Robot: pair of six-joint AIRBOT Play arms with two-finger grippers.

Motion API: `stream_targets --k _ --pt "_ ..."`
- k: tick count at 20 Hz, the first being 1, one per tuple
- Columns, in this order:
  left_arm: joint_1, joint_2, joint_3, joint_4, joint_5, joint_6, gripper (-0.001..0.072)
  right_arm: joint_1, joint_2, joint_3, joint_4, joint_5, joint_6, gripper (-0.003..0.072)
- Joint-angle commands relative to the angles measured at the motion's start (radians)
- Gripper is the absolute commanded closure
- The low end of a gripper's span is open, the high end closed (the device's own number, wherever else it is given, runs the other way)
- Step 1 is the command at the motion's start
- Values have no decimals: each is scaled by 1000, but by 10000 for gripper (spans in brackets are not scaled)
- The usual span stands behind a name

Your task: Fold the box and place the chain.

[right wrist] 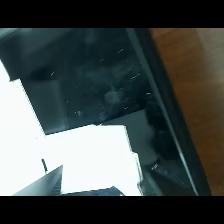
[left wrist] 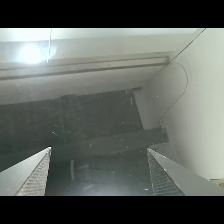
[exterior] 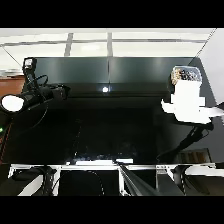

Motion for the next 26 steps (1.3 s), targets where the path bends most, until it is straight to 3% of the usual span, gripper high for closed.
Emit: stream_targets --k 1,2,3,4,6,10,13,15,20,23,26 --pt "1 -1 0 0 2 0 -2 37 -40 24 -58 50 -4 196" --pt "1 -1 0 0 2 0 -2 44 -40 24 -56 49 -4 197" --pt "1 -1 0 0 2 0 -2 52 -40 25 -56 53 -4 257" --pt "1 -1 0 0 2 0 -2 57 -39 25 -56 66 -4 467" --pt "1 -1 0 0 2 0 -2 62 -36 25 -55 110 -6 676" --pt "1 -1 0 0 4 1 -2 79 -3 24 -36 235 -15 675" --pt "1 -1 0 0 11 1 -2 99 65 -40 139 262 -74 675" --pt "1 -1 0 0 9 1 -2 127 142 -163 328 244 -148 675" --pt "-2 -1 0 -16 -43 -2 -2 437 306 -494 629 19 -282 675" --pt "-2 -2 0 -23 -89 -2 -2 679 308 -577 819 -89 -353 675" --pt "-1 -13 0 -42 -106 -11 -2 878 309 -599 889 -207 -386 675"
